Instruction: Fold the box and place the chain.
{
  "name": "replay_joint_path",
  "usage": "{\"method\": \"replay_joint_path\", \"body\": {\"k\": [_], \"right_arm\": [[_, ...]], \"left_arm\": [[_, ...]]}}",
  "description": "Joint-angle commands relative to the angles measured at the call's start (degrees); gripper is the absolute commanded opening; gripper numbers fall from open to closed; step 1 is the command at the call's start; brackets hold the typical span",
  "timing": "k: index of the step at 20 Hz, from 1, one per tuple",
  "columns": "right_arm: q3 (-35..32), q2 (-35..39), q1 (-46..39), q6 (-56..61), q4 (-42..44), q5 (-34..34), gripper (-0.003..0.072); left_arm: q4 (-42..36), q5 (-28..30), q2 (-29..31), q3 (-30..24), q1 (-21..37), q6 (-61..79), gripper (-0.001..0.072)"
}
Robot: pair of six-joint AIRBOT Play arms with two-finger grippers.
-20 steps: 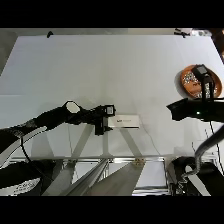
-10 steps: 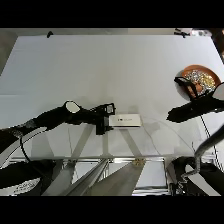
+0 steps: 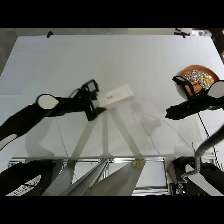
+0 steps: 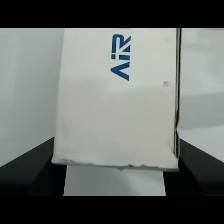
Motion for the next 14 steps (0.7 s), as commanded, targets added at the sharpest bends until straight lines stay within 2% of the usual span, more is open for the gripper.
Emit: {"method": "replay_joint_path", "body": {"k": [1,3,5,8,11,14], "right_arm": [[0.04,-0.11,-0.04,-0.02,0.04,-1.55,0.0014],[0.04,-0.11,-0.04,-0.02,0.04,-2.62,0.0014],[0.04,-0.11,-0.04,-0.02,0.09,-3.43,0.0014],[0.04,-0.11,-0.04,-0.04,0.2,-3.96,0.0014],[0.04,-0.11,-0.04,-0.07,0.2,-3.91,0.0014],[0.04,-0.11,-0.04,-0.07,0.22,-3.93,0.0014]], "left_arm": [[24.9,2.05,8.0,0.02,9.31,-31.1,0.0004],[38.88,-1.2,10.54,0.02,15.52,-46.99,0.0004],[46.38,-5.49,11.28,-0.02,21.97,-56.59,0.0004],[47.82,-7.17,11.17,-2.14,31.67,-59.45,0.0003],[47.84,-5.62,11.1,-5.92,39.04,-59.47,0.0003],[48.13,-1.55,11.08,-9.62,43.71,-61.86,0.0003]]}}
